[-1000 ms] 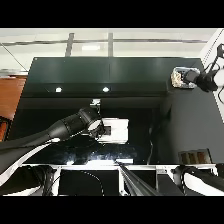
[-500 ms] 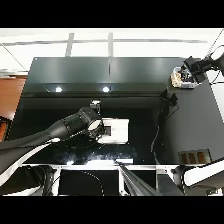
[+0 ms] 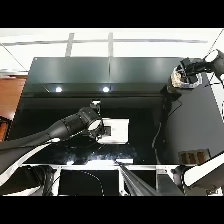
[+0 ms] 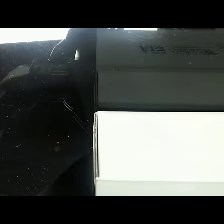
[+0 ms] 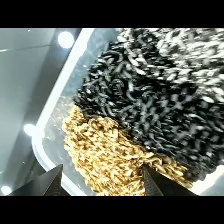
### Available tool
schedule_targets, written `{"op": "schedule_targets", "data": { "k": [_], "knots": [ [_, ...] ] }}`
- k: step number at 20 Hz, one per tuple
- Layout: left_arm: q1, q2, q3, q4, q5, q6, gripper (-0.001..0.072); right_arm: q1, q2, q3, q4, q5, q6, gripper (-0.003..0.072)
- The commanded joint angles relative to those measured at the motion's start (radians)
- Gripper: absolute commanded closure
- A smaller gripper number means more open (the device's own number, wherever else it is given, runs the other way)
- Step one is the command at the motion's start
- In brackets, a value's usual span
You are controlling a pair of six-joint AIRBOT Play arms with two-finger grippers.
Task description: Fold the box and place the chain.
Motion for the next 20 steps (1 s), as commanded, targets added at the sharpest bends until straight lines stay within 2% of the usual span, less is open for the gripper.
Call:
{"op": "schedule_targets", "data": {
  "k": [1, 3, 5, 6, 7, 8, 9, 14, 20],
  "knots": [
    [0.0, 0.0, 0.001, 0.0, -0.001, 0.0, 0.0681, 0.004, -0.031, 0.001, 0.032, -0.014, 0.002, 0.0154],
    [0.0, 0.0, 0.001, 0.0, -0.001, 0.0, 0.0681, 0.007, -0.045, 0.001, 0.031, -0.014, 0.002, 0.0155],
    [0.0, 0.0, 0.001, 0.0, -0.001, 0.0, 0.0681, 0.007, -0.048, 0.001, 0.031, -0.015, -0.011, 0.0374],
    [0.0, 0.0, 0.001, 0.0, -0.001, 0.0, 0.0681, 0.007, -0.048, 0.001, 0.032, -0.014, -0.027, 0.045],
    [0.0, 0.0, 0.001, 0.0, -0.001, 0.0, 0.0681, 0.007, -0.048, 0.002, 0.034, -0.009, -0.066, 0.0572],
    [0.0, 0.0, 0.001, 0.0, -0.001, 0.0, 0.0681, 0.007, -0.048, 0.001, 0.035, 0.001, -0.092, 0.0572],
    [0.0, 0.0, 0.001, 0.0, -0.001, 0.0, 0.0681, 0.006, -0.045, 0.002, 0.035, 0.016, -0.124, 0.0642],
    [0.0, 0.0, 0.001, 0.0, 0.002, 0.0, 0.0681, -0.018, 0.056, 0.002, 0.046, 0.024, -0.329, 0.0647],
    [0.001, 0.0, 0.001, 0.0, 0.002, 0.0, 0.0681, -0.071, 0.356, 0.002, 0.187, 0.051, -0.623, 0.0647]
  ]
}}
